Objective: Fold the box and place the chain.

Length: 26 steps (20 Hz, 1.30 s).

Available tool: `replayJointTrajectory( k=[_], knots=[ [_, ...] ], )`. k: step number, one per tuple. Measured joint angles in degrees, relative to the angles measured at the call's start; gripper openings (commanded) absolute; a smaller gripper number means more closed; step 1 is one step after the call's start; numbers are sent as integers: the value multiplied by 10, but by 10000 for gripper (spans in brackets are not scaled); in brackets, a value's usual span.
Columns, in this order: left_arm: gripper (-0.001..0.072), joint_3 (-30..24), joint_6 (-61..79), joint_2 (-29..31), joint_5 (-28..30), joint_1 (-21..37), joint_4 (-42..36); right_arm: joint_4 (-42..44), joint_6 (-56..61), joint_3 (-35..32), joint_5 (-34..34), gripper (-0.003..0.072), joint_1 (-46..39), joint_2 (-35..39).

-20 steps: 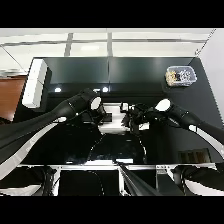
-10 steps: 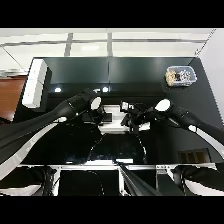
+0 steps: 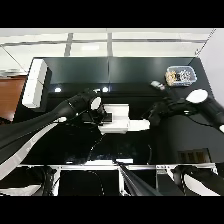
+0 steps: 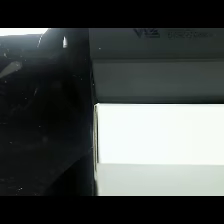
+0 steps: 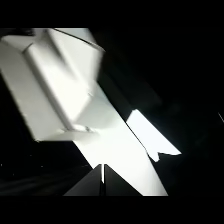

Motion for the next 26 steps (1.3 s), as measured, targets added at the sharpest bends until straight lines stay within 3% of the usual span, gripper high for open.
replayJointTrajectory(
  k=[4, 7, 13, 18, 19, 21, 26],
  knots=[
    [23, 0, 0, 0, 0, 0, 0, 28, 155, -60, -14, 13, -132, -2],
    [23, 0, 0, 0, 0, 0, 0, 58, 202, -85, -17, 13, -162, -35],
    [23, 0, 0, 0, 0, 0, 0, 95, 230, -96, -20, 14, -84, -107],
    [23, 0, 0, 0, 0, 0, 0, 132, 181, -75, 0, 15, -10, -123],
    [23, 0, 0, 0, 0, 0, 0, 133, 176, -67, 9, 43, -3, -125],
    [23, 0, 0, 0, 1, 0, 0, 133, 167, -49, 30, 507, 5, -126],
    [23, 0, 0, 0, 1, 0, 0, 134, 151, -13, 94, 507, 13, -127]
  ],
)
